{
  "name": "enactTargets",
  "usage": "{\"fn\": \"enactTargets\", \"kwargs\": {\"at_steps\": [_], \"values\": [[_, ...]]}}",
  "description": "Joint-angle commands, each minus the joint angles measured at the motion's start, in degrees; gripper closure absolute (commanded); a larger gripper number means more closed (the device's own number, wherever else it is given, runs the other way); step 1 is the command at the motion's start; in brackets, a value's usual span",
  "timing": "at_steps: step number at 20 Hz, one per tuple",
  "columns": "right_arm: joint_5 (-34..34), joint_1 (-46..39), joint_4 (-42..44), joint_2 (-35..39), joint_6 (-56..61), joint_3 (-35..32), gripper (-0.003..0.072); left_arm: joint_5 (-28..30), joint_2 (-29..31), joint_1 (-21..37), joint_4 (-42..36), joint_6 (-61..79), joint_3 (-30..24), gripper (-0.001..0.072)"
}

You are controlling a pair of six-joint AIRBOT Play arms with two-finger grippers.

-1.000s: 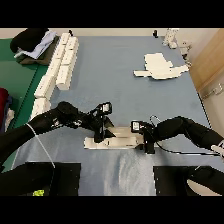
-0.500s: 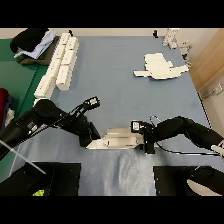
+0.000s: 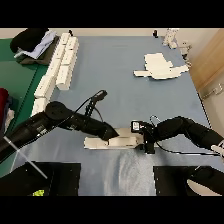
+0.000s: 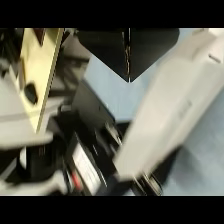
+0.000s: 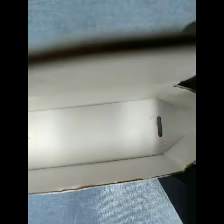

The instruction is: Fold the box.

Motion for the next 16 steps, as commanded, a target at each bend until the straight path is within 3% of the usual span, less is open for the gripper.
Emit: {"fn": "enactTargets", "kwargs": {"at_steps": [1, 4, 7, 16], "values": [[0.02, 0.04, 0.02, -0.04, 0.02, -0.02, 0.0163, 7.87, -8.13, 1.64, -5.99, -1.73, 3.8, 0.0693], [0.02, 0.04, 0.02, -0.04, 0.02, -0.02, 0.0163, 8.31, -14.6, 3.52, -5.66, -2.43, 5.7, 0.0694], [0.02, 0.04, 0.02, -0.04, 0.02, -0.02, 0.0163, 8.59, -19.3, 3.8, 0.83, -10.32, 5.68, 0.0695], [0.02, 0.04, 0.0, -0.04, 0.02, -0.02, 0.0163, 7.5, -25.0, 3.78, 4.59, -15.78, 5.79, 0.0695]]}}
